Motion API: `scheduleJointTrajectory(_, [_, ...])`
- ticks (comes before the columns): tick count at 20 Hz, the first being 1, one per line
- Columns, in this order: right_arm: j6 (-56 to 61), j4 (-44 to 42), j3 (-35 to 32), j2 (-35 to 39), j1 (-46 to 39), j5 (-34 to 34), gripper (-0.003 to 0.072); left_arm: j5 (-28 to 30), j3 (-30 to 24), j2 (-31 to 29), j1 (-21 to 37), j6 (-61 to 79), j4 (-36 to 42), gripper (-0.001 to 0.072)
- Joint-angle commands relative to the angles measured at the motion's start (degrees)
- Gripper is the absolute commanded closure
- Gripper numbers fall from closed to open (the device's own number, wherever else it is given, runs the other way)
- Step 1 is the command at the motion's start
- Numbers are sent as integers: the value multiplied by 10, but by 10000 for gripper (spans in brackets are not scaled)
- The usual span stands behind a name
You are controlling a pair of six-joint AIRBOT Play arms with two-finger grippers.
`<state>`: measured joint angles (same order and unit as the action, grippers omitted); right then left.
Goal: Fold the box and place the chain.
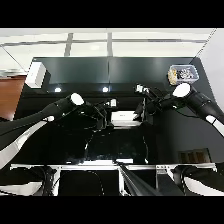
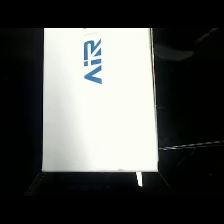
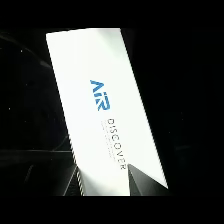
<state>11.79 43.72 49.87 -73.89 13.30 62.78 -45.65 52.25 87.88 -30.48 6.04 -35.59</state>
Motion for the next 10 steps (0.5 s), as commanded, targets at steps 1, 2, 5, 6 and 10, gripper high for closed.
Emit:
scheduleJointTrajectory(1, [0, 3, 0, 0, 0, 2, 308, 0, 0, 0, 0, 0, 0, 324])
scheduleJointTrajectory(2, [0, 3, 0, 0, 0, 2, 309, 0, 0, 0, 0, 0, 0, 324])
scheduleJointTrajectory(5, [0, 3, -6, -2, 0, 1, 308, 0, 0, 0, 0, 0, 0, 324])
scheduleJointTrajectory(6, [0, 3, -12, -2, 1, 0, 308, 0, 0, 0, 0, 0, 0, 323])
scheduleJointTrajectory(10, [0, -4, -18, 2, 0, 2, 309, 0, 0, 0, 0, 0, 0, 324])
